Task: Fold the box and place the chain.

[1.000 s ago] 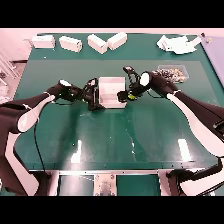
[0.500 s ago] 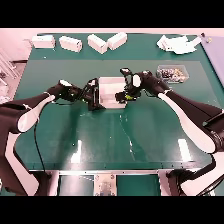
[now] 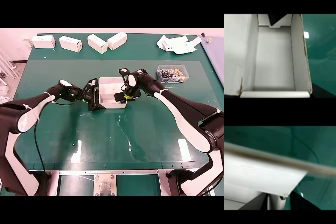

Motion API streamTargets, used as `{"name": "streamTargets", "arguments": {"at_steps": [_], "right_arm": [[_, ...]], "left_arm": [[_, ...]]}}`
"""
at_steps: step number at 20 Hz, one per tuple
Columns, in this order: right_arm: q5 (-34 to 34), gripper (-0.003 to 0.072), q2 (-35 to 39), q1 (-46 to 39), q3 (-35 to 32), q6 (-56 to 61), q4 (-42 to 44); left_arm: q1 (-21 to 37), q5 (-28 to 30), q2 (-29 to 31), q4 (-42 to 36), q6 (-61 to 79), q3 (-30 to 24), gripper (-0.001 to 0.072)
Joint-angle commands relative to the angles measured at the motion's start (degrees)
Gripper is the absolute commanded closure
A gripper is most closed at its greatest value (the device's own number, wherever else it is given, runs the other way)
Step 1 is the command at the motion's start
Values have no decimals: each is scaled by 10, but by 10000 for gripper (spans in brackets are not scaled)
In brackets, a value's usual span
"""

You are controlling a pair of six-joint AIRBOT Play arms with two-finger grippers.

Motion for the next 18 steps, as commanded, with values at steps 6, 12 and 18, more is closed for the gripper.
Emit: {"name": "streamTargets", "arguments": {"at_steps": [6, 12, 18], "right_arm": [[7, 555, -6, 9, 2, 21, -11], [7, 672, -7, 20, 2, 29, -23], [7, 275, 4, 18, 3, 29, -24]], "left_arm": [[0, 1, 0, 0, 0, 1, 75], [0, 1, 0, 0, 0, 1, 75], [1, 1, 0, 0, 0, 1, 75]]}}
